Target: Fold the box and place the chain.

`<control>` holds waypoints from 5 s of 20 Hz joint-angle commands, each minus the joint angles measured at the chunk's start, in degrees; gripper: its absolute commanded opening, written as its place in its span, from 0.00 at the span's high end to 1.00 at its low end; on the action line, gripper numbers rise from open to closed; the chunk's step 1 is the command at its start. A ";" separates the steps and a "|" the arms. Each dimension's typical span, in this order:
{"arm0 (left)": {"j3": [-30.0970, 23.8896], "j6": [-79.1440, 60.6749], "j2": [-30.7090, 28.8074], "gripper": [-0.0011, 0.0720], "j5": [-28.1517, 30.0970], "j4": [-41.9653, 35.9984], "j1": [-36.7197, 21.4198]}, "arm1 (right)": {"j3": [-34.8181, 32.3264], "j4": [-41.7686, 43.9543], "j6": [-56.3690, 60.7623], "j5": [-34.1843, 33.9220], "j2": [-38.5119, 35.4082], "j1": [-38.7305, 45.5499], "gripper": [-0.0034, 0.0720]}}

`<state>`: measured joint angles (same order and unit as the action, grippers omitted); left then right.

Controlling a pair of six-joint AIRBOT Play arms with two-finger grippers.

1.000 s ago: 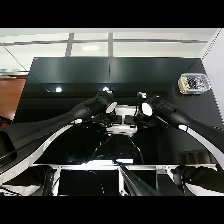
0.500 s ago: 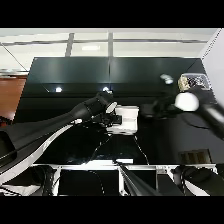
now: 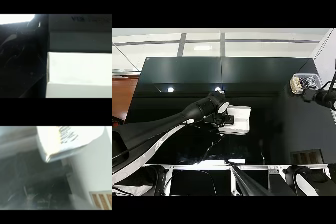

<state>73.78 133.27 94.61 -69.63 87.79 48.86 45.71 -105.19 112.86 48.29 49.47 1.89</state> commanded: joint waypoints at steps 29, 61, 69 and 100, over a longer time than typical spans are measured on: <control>0.04 0.02 0.00 0.94 -0.11 0.02 -0.04 | 48.09 33.35 12.50 13.35 56.87 15.34 0.31; 0.04 0.02 0.00 0.94 -0.07 0.00 -0.04 | 51.54 42.10 -26.23 9.38 11.43 15.47 0.94; 0.04 0.02 0.00 0.94 -0.11 -0.02 -0.04 | 51.54 61.24 -32.79 12.15 1.27 15.47 0.94; 0.04 0.02 0.00 0.94 -0.11 0.00 -0.04 | 17.35 75.36 -38.77 28.06 2.21 -9.53 0.94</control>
<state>73.78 133.29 94.61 -69.73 87.79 48.86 62.85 -32.62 74.13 76.42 51.55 -9.13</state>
